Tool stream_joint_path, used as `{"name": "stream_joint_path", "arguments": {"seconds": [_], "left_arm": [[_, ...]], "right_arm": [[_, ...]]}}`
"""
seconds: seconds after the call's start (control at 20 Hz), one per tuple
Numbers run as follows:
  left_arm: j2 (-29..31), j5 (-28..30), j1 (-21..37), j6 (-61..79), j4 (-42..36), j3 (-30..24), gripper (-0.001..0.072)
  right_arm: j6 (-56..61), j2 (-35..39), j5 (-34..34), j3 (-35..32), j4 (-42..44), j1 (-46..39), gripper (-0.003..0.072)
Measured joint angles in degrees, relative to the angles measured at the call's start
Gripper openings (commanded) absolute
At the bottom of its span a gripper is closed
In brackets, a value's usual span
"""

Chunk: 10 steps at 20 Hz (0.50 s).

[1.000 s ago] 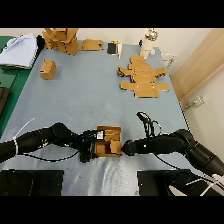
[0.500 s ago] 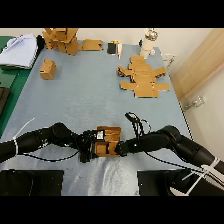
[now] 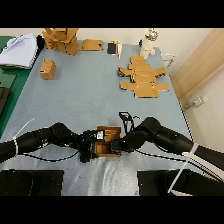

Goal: Fold the box.

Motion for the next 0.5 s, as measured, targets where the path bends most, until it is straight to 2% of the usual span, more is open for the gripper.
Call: {"name": "stream_joint_path", "arguments": {"seconds": [0.1,0.15,0.3,0.35,0.5], "left_arm": [[0.0,0.0,0.0,0.0,0.0,0.0,0.0417],[0.0,0.0,0.0,0.0,0.0,0.0,0.0417],[0.0,0.0,0.0,0.0,0.0,0.0,0.0417],[0.0,0.0,0.0,0.0,0.0,0.0,0.0417],[0.0,0.0,0.0,0.0,0.0,0.0,0.0417]], "right_arm": [[6.4,-3.0,-1.6,2.7,-3.2,3.0,0.0397],[9.1,-4.5,-2.6,4.1,-4.5,4.3,0.0357],[15.2,-9.4,-6.3,8.2,-8.5,7.0,0.0331],[16.3,-10.6,-7.5,9.1,-9.5,7.4,0.0219],[18.5,-12.8,-11.6,10.8,-12.1,8.2,0.0012]]}}
